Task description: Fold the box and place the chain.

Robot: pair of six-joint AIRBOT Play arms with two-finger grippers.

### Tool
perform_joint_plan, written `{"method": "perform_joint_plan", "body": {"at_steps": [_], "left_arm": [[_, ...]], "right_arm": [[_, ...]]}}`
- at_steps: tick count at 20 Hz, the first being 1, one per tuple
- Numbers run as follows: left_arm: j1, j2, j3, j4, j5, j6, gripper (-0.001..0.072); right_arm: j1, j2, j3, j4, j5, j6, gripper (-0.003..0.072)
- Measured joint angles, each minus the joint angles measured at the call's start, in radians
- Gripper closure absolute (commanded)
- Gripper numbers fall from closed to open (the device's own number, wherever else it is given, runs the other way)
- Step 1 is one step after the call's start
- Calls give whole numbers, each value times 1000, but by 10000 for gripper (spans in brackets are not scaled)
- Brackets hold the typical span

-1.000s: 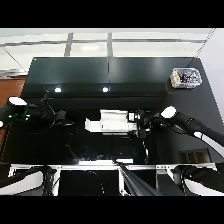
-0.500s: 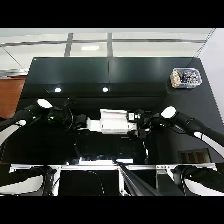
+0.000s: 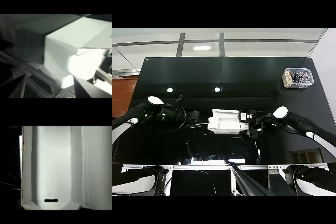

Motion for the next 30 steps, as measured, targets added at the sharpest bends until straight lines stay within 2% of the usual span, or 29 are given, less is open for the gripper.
{"method": "perform_joint_plan", "body": {"at_steps": [3,10,15,16,17,22,30], "left_arm": [[-4,0,17,-16,-16,11,94],[-51,0,59,-22,-42,-18,94],[-118,0,162,107,-46,-150,96],[-132,0,181,135,-47,-174,144],[-148,0,197,161,-47,-198,248],[-222,0,235,217,-25,-257,254],[-284,0,244,292,22,-374,254]], "right_arm": [[0,0,0,0,0,0,220],[0,0,0,0,0,0,220],[0,0,0,0,0,0,220],[0,0,0,0,0,0,220],[0,0,0,0,0,0,220],[0,0,0,0,0,0,220],[0,0,0,0,0,0,220]]}}
